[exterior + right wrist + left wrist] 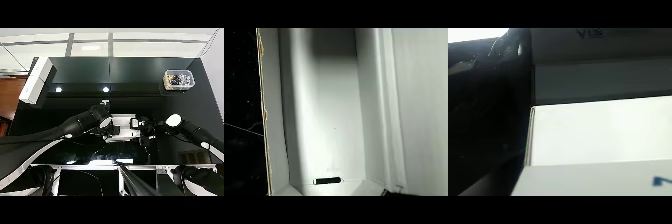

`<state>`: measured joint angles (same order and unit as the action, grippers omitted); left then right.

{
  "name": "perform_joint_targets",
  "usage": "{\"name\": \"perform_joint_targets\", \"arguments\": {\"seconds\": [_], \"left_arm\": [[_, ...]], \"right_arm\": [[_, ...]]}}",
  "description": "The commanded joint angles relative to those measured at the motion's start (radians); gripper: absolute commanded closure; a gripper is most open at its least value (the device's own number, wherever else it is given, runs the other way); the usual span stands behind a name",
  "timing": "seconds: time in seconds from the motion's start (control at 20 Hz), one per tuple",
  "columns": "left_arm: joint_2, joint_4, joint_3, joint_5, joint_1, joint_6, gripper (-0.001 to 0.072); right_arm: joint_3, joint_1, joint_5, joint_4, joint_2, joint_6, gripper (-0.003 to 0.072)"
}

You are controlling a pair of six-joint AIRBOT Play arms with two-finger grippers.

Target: Fold the box and place the chain.

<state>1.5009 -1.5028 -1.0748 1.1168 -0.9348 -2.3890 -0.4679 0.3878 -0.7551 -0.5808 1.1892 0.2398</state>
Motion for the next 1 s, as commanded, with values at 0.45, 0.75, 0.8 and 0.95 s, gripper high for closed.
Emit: {"name": "perform_joint_targets", "arguments": {"seconds": [0.45, 0.75, 0.8, 0.95], "left_arm": [[0.012, 0.020, -0.001, -0.013, 0.002, -0.002, 0.0418], [0.012, 0.020, -0.001, -0.013, 0.002, -0.002, 0.0679], [0.012, 0.020, -0.001, -0.013, 0.002, -0.002, 0.0679], [0.012, 0.020, -0.001, -0.013, 0.002, -0.002, 0.0662]], "right_arm": [[0.000, 0.001, 0.000, 0.000, 0.001, 0.000, 0.0250], [0.000, 0.001, 0.000, 0.000, 0.001, 0.000, 0.0250], [0.000, 0.001, 0.000, 0.000, 0.001, 0.000, 0.0250], [0.000, 0.001, 0.000, 0.000, 0.001, 0.000, 0.0250]]}}
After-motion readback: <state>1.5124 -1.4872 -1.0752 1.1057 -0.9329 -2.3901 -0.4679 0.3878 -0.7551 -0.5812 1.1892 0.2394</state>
